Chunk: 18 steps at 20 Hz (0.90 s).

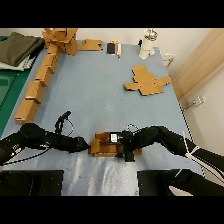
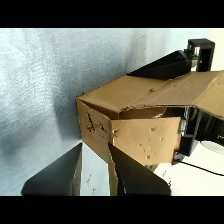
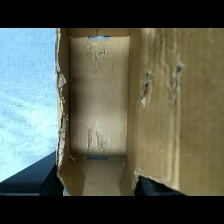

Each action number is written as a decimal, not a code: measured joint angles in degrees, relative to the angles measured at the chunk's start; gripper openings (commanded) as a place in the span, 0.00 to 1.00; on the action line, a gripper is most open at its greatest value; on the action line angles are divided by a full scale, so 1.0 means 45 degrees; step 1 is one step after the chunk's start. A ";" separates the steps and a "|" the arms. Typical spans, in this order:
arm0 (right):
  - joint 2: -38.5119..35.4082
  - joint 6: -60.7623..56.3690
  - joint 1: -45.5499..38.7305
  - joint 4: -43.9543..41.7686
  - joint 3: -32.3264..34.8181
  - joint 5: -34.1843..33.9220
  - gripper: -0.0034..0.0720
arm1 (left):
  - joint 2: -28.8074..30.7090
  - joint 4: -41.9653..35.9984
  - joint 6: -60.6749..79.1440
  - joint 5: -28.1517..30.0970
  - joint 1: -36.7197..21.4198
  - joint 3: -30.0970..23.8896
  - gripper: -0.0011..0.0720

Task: Fold the box.

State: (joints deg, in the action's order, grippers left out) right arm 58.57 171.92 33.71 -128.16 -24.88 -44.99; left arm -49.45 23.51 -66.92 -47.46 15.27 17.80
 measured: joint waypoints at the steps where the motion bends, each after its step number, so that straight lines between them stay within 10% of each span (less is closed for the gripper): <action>1: 0.0000 0.0000 0.0000 -0.0005 0.0000 -0.0005 0.73 | -0.0005 0.0034 -0.0044 0.0019 -0.0005 0.0015 0.37; 11: 0.0000 0.0000 0.0000 -0.0005 0.0000 -0.0015 0.73 | -0.0019 -0.0039 -0.0136 -0.0452 -0.0005 0.0306 0.37; 12: 0.0000 0.0000 0.0000 -0.0005 0.0000 -0.0015 0.73 | -0.0019 -0.0053 -0.0136 -0.0602 0.0000 0.0330 0.43; 13: 0.0000 0.0000 0.0000 -0.0005 0.0000 -0.0019 0.73 | -0.0019 -0.0053 -0.0136 -0.0695 0.0000 0.0345 0.76; 18: 0.0000 0.0000 0.0000 0.0005 0.0000 -0.0044 0.73 | -0.0019 -0.0151 -0.0136 -0.0971 0.0010 0.0379 0.76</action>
State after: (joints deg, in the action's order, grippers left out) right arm 58.57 171.92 33.71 -128.14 -24.88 -45.19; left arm -49.54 22.83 -67.53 -51.83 15.31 19.51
